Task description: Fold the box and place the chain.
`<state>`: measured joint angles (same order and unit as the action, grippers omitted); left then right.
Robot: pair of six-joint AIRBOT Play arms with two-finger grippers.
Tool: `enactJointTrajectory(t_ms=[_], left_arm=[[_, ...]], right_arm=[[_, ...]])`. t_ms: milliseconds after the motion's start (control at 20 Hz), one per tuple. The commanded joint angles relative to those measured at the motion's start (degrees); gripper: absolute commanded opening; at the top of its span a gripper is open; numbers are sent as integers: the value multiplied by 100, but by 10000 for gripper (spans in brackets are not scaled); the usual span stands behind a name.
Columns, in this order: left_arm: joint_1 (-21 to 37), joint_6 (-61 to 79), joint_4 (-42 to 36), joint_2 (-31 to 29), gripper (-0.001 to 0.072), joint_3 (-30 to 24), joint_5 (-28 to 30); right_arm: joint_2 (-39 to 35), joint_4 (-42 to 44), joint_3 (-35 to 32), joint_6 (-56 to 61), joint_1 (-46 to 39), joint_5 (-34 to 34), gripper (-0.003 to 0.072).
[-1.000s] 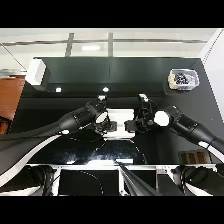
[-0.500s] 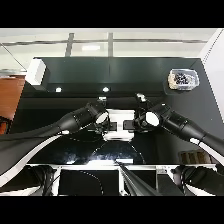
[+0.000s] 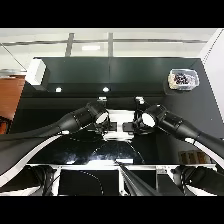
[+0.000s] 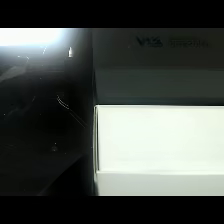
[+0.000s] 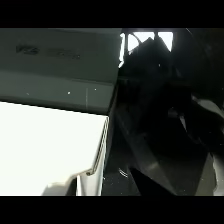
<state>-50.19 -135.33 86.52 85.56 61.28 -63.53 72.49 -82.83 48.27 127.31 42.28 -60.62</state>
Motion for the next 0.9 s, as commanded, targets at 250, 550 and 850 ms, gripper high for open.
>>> enactJointTrajectory(t_ms=[250,550,850], left_arm=[[2,7,2,-2,29,2,2],[2,7,2,-2,29,2,2],[2,7,2,-2,29,2,2]], right_arm=[[339,-22,280,153,37,-173,271],[420,-22,291,238,35,-214,199],[439,-39,289,431,35,-201,196]])
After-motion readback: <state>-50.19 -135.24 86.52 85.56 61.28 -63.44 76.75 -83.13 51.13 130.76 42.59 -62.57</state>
